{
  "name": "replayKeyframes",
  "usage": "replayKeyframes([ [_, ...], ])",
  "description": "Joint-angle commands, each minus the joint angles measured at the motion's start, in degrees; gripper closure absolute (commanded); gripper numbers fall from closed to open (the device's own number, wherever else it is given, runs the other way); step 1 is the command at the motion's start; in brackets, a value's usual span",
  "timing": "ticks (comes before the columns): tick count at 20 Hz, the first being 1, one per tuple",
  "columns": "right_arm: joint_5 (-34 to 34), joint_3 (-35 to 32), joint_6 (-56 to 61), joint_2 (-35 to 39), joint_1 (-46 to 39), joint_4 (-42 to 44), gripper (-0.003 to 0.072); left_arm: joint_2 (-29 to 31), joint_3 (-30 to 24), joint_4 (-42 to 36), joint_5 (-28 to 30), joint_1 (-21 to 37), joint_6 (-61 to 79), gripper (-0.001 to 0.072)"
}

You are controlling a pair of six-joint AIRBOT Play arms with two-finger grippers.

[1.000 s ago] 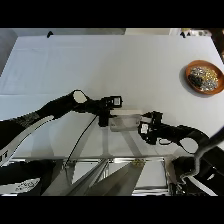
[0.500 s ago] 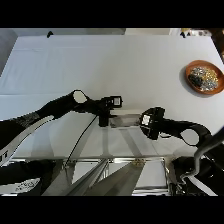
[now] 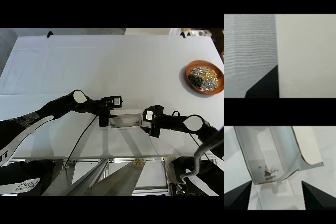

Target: Fold the box and place the chain.

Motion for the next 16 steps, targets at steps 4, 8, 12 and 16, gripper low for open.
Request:
replayKeyframes([
  [4, 2.03, 0.37, -12.87, -6.43, -2.34, 11.39, 0.0, -0.02, -0.02, 0.0, 0.0, -0.04, 0.0, 0.0698],
  [8, 4.74, 1.29, -16.0, -10.01, -5.73, 12.63, 0.0, -0.02, -0.02, 0.0, 0.02, -0.04, 0.0, 0.0698],
  [12, 10.75, 4.37, -18.03, -13.64, -7.21, 12.81, 0.0002, -0.02, -0.02, 0.0, 0.0, -0.04, 0.02, 0.0698],
  [16, 13.66, 4.72, -18.71, -15.74, -7.21, 12.33, 0.0016, -0.02, -0.02, 0.0, 0.02, -0.04, 0.0, 0.0698],
])
